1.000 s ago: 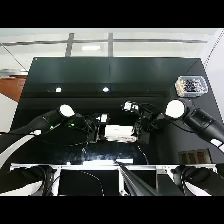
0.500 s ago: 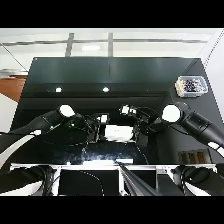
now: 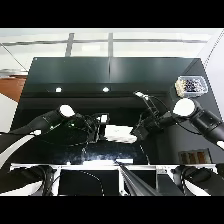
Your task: Fold the box and place the chain.
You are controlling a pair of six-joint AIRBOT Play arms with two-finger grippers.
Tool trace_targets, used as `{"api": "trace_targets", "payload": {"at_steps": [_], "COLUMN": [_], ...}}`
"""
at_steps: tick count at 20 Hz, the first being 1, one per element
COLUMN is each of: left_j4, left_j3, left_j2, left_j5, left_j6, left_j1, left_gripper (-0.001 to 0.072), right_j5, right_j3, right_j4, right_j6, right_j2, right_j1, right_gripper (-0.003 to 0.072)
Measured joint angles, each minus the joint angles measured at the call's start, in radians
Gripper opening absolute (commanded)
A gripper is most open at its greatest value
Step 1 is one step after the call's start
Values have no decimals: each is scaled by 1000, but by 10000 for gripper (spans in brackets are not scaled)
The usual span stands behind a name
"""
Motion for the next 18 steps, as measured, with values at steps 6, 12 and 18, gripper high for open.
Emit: {"api": "trace_targets", "payload": {"at_steps": [6,12,18], "left_j4": [0,0,0], "left_j3": [0,0,0], "left_j2": [0,0,0], "left_j5": [0,0,0], "left_j6": [0,0,1], "left_j1": [0,0,0], "left_gripper": [480,480,480], "right_j5": [-86,-167,-188], "right_j3": [-146,-205,-214], "right_j4": [301,360,352], "right_j6": [43,42,35], "right_j2": [-12,-51,-105], "right_j1": [-27,-31,-28], "right_gripper": [39,40,40]}}
